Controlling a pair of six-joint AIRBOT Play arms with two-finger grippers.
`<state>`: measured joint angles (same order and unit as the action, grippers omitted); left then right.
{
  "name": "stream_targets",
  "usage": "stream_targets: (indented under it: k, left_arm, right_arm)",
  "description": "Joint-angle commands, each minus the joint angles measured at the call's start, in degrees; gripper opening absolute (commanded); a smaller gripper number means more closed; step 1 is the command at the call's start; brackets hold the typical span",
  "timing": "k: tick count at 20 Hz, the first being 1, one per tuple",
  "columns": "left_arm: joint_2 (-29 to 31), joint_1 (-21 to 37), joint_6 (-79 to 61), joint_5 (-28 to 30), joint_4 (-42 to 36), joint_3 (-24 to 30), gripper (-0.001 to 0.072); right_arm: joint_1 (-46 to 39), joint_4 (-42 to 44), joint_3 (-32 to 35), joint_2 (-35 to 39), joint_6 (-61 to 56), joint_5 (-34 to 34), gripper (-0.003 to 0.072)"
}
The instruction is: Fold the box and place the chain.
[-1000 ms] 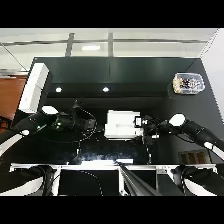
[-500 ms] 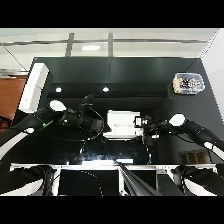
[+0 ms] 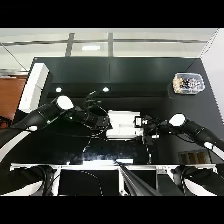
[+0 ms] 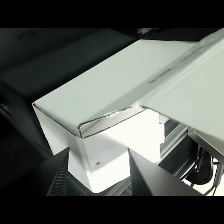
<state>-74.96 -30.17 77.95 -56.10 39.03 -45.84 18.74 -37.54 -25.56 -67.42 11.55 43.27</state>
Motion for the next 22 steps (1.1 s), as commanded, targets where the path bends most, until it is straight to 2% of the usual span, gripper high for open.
stream_targets:
  k: [1,3,9,12,15,19,20,22]
  left_arm:
    - [0.0,-1.0,3.7,1.6,1.5,-0.6,0.0423]
    - [0.0,-2.5,5.8,3.9,2.6,-0.6,0.0422]
    - [-0.1,-9.5,24.5,10.9,18.1,-0.6,0.0423]
    - [-0.1,-11.9,30.4,12.8,22.3,-0.7,0.0423]
    - [-0.6,-14.1,37.2,9.9,30.5,-3.0,0.0422]
    - [-3.6,-18.2,48.8,1.5,45.1,-9.7,0.0422]
    - [-4.6,-18.8,51.9,-0.7,46.4,-10.7,0.0423]
    - [-6.1,-19.4,55.0,-1.9,44.0,-11.4,0.0423]
  right_arm:
    - [0.0,0.0,0.0,0.0,0.0,0.0,0.0140]
    - [0.0,0.0,0.0,0.0,0.0,0.0,0.0140]
    - [0.0,0.0,0.0,0.0,0.0,0.0,0.0140]
    - [0.0,0.0,0.0,0.0,0.0,0.0,0.0140]
    - [0.0,0.0,0.0,0.0,0.0,0.0,0.0140]
    - [0.0,0.0,0.0,0.0,0.0,0.0,0.0140]
    - [0.0,0.0,0.0,0.0,0.0,0.0,0.0140]
    - [0.0,0.0,0.0,0.0,0.0,0.0,0.0140]
